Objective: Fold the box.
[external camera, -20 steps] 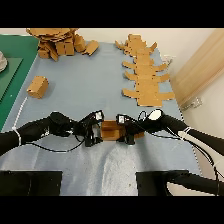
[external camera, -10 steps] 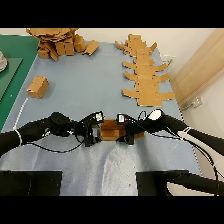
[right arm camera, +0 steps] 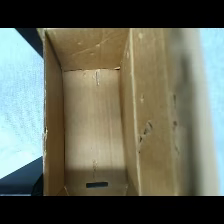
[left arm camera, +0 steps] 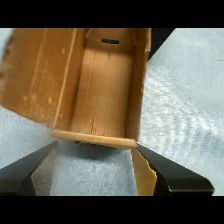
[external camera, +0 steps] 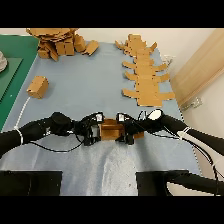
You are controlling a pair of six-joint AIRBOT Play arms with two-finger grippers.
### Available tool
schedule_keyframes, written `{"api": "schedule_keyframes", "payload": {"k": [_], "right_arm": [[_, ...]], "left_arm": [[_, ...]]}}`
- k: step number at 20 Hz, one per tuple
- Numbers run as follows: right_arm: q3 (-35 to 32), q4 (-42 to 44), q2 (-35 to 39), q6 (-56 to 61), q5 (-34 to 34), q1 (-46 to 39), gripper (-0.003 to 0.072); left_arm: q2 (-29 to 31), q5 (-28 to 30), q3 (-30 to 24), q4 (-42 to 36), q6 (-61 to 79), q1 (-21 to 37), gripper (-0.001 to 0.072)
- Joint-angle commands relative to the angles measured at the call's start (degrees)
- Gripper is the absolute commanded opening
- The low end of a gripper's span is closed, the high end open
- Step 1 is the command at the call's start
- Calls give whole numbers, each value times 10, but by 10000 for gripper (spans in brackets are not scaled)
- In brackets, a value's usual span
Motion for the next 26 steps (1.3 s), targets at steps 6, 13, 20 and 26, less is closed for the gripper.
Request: {"api": "schedule_keyframes", "payload": {"k": [6, 13, 20, 26], "right_arm": [[1, 2, 1, -1, 10, 0, 594], [1, 0, 1, -16, 11, 0, 595], [1, 0, 1, -16, 10, 0, 594], [1, 0, 1, -16, 10, 0, 594]], "left_arm": [[-5, -30, 15, 0, 25, 0, 692], [-31, -61, 35, 11, 42, 0, 691], [-32, -61, 36, 14, 42, 0, 612], [-32, -53, 36, 14, 35, 0, 445]]}}
